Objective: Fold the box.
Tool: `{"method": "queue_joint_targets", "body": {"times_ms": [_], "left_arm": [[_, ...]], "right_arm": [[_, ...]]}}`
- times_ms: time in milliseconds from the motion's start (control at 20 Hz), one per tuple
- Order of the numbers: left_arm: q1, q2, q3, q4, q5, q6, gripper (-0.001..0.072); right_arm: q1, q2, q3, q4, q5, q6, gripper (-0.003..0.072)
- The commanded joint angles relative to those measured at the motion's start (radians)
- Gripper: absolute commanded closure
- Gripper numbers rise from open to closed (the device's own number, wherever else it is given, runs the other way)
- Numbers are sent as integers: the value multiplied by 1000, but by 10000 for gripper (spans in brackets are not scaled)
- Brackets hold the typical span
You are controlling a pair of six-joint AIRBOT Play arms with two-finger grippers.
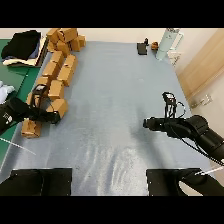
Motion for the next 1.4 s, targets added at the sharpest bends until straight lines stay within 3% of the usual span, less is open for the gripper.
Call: {"method": "queue_joint_targets", "body": {"times_ms": [0, 300, 600, 1350], "left_arm": [[49, 1, -5, 6, 61, -48, 245], [48, -18, -5, 5, 166, -40, 245], [47, -94, -5, 2, 160, -40, 245], [47, -101, -5, 2, 180, -41, 245]], "right_arm": [[0, 0, 0, -14, 4, 0, 668], [0, 0, 0, -35, 13, 0, 668], [0, 0, 0, -34, 55, 0, 669], [0, 0, 0, -34, 57, 0, 669]]}}
